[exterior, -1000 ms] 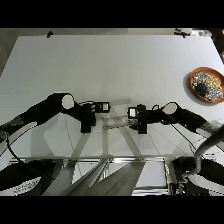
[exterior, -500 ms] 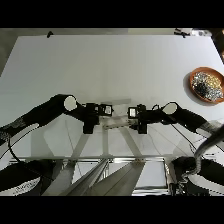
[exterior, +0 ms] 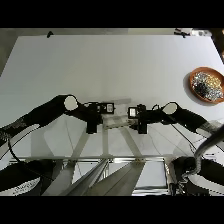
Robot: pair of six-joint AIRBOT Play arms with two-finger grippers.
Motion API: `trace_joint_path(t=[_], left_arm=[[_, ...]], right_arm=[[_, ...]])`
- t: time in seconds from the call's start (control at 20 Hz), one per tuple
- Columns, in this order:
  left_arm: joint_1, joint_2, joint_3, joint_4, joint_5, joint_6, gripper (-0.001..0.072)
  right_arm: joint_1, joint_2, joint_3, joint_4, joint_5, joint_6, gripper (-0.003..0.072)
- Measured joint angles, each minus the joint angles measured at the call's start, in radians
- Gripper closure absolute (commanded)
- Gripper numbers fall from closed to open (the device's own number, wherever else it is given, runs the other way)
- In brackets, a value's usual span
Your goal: Fold the box and place the chain.
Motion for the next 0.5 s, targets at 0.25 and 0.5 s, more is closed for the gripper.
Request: trace_joint_path(t=[0.25,0.5], left_arm=[[0.000,0.000,0.000,-0.037,0.006,0.000,0.0627],[-0.010,-0.002,0.000,-0.098,0.028,0.014,0.0617]], right_arm=[[0.000,0.000,0.000,0.000,0.000,0.000,0.0275],[0.000,0.000,0.000,0.000,0.000,0.002,0.0275]])
